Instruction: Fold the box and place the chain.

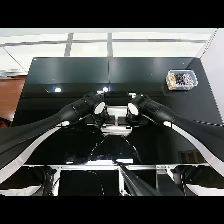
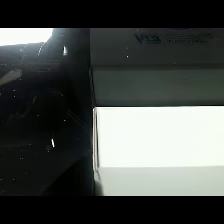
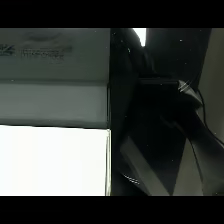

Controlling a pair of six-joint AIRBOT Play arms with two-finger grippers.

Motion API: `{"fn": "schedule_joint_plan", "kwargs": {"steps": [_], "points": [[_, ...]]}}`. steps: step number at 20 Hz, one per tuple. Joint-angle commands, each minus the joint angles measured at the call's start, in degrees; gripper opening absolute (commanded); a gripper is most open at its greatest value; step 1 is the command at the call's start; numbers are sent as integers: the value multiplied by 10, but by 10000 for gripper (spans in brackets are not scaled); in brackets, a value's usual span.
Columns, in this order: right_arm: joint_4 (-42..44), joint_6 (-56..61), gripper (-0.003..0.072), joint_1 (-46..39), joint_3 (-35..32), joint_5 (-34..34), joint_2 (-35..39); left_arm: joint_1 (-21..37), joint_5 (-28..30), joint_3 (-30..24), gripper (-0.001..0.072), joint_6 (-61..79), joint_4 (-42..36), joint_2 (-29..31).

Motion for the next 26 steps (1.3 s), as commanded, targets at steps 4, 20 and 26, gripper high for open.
{"fn": "schedule_joint_plan", "kwargs": {"steps": [4, 20, 26], "points": [[3, -23, 311, 0, 5, 17, 57, 0, 0, 0, 24, 0, 2, 0], [-84, -38, 309, -48, 5, 110, 197, -2, -5, 0, 24, -13, 11, 0], [-170, -37, 311, -127, 5, 115, 197, -2, -5, 0, 24, -4, 13, 0]]}}
